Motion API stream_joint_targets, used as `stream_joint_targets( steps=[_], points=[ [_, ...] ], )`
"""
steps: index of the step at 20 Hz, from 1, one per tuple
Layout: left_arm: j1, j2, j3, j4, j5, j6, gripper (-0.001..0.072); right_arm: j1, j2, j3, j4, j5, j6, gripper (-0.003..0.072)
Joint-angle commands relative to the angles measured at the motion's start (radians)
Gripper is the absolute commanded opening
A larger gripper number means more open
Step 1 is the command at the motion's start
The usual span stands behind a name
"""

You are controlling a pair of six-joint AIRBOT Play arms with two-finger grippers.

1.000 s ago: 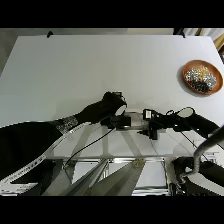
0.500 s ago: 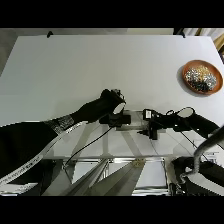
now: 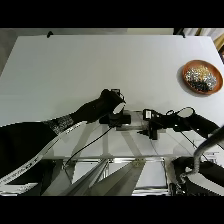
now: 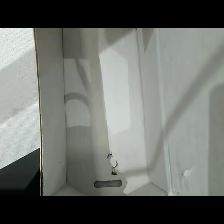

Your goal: Fold the box and place the chain.

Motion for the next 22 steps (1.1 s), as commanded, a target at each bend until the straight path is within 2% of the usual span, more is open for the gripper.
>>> stream_joint_targets(
  steps=[1,4,8,9,10,11,14,17,20,22],
  points=[
    [0.004,0.002,0.001,0.010,-0.018,0.012,0.0283,0.000,0.000,0.000,0.001,0.001,0.002,0.0343],
    [0.031,0.034,0.000,0.003,-0.008,0.032,0.0295,0.000,0.000,0.000,0.001,0.000,0.002,0.0343],
    [0.090,0.139,0.000,-0.005,-0.012,0.271,0.0306,0.000,0.000,0.000,0.001,0.001,0.002,0.0343],
    [0.110,0.174,0.000,-0.006,-0.020,0.346,0.0424,0.000,0.000,0.000,0.001,0.001,0.002,0.0343],
    [0.135,0.213,-0.003,-0.015,-0.029,0.458,0.0634,0.000,0.000,0.000,0.001,0.001,0.002,0.0343],
    [0.161,0.249,-0.016,-0.042,-0.032,0.583,0.0699,0.000,0.000,0.000,0.001,0.001,0.002,0.0343],
    [0.261,0.350,-0.099,-0.167,-0.034,1.068,0.0700,0.000,0.000,0.000,0.001,0.001,0.002,0.0343],
    [0.359,0.401,-0.249,-0.285,-0.029,1.595,0.0700,0.000,0.000,0.000,0.001,0.001,0.002,0.0343],
    [0.410,0.381,-0.397,-0.383,0.047,2.061,0.0700,0.000,0.000,0.000,0.001,0.001,0.002,0.0343],
    [0.427,0.323,-0.431,-0.498,0.092,2.255,0.0700,0.000,0.000,0.000,0.001,0.001,0.002,0.0343]
  ],
)
